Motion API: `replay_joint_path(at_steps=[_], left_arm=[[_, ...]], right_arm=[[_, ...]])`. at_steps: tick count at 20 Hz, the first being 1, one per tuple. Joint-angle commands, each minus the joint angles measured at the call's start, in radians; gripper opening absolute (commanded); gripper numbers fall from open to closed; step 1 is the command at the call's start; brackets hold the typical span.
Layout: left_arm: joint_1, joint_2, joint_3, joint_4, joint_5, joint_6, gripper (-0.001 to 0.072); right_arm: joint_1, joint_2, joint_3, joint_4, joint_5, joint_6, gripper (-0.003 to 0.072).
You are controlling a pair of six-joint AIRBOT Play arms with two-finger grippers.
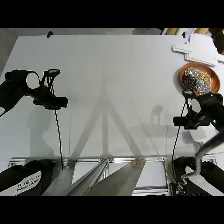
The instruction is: Fold the box and place the chain.
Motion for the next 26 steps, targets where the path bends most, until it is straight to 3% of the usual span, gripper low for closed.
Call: replay_joint_path(at_steps=[1, 14, 21, 23, 26], left_arm=[[0.001, 0.001, -0.001, 0.000, 0.000, 0.000, 0.0010], [0.001, 0.001, -0.001, 0.000, 0.000, 0.000, 0.0010], [0.001, 0.001, -0.001, 0.000, 0.000, 0.000, 0.0010], [0.001, 0.001, -0.001, 0.000, 0.000, 0.000, 0.0010], [0.001, 0.001, -0.001, 0.000, 0.000, 0.000, 0.0010]], right_arm=[[0.000, 0.000, 0.000, 0.000, 0.000, 0.000, 0.0017], [0.000, 0.000, 0.000, 0.001, -0.003, 0.000, 0.0016], [0.000, 0.000, 0.010, -0.026, -0.147, -0.034, 0.0018], [-0.001, 0.000, 0.056, -0.176, -0.062, -0.049, 0.0017], [-0.064, 0.000, 0.107, -0.529, 0.045, -0.162, 0.0012]])
